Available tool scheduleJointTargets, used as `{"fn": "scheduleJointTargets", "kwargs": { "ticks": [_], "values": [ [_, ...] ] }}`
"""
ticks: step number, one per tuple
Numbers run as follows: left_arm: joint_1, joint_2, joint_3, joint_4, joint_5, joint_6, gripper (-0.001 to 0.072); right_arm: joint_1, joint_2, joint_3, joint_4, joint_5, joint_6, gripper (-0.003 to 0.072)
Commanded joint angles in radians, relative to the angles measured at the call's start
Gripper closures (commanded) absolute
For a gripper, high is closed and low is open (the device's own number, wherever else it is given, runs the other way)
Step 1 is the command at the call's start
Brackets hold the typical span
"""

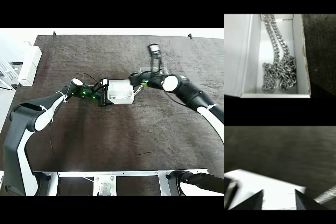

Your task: Fold the box and place the chain.

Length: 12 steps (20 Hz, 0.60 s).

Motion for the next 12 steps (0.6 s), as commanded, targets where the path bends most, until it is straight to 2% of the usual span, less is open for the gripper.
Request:
{"fn": "scheduleJointTargets", "kwargs": {
  "ticks": [1, 7, 10, 12],
  "values": [
    [0.0, 0.0, 0.0, 0.0, 0.0, 0.0, 0.0182, -0.14, -0.035, -0.008, -0.006, 0.0, 0.037, 0.0147],
    [0.0, 0.0, 0.0, 0.0, 0.0, 0.0, 0.0183, -0.237, -0.272, 0.041, 0.124, -0.015, -0.063, 0.0144],
    [0.0, 0.0, 0.0, 0.0, 0.0, 0.0, 0.0183, -0.243, -0.37, 0.133, 0.257, 0.025, -0.2, 0.0116],
    [0.0, 0.0, 0.0, 0.0, 0.0, 0.0, 0.0182, -0.243, -0.43, 0.2, 0.281, 0.078, -0.238, 0.0115]
  ]
}}
